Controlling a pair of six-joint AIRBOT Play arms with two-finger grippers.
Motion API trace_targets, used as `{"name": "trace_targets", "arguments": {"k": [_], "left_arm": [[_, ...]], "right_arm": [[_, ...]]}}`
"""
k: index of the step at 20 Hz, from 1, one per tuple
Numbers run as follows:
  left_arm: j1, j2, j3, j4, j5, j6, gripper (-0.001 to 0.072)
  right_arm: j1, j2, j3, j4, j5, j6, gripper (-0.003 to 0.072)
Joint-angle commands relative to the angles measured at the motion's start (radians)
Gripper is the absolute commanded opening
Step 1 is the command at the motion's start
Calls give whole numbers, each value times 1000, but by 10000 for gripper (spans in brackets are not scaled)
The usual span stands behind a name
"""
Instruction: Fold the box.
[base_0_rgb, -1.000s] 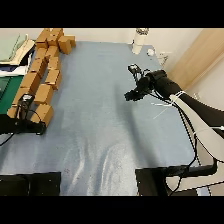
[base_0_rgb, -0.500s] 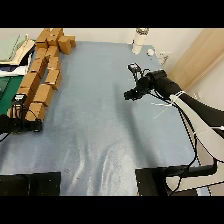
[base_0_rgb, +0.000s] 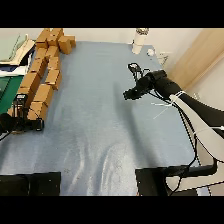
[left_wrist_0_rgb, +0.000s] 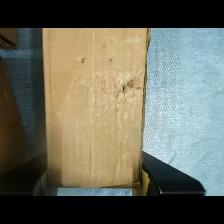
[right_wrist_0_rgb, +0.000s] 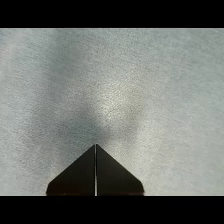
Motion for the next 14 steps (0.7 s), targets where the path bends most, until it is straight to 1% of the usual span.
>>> {"name": "trace_targets", "arguments": {"k": [1,8,9,10,12,14], "left_arm": [[1,-3,0,2,0,0,411],[1,-3,0,3,-21,0,414],[1,-3,0,3,-26,0,497],[1,-3,0,3,-27,-1,698],[2,0,1,3,-35,-1,699],[2,7,7,5,-77,-1,699]], "right_arm": [[0,-1,1,2,1,0,5],[0,-1,1,5,1,0,5],[0,-1,1,9,1,0,5],[0,-1,1,14,0,0,5],[0,-1,1,27,0,0,6],[0,-1,1,32,-2,0,5]]}}
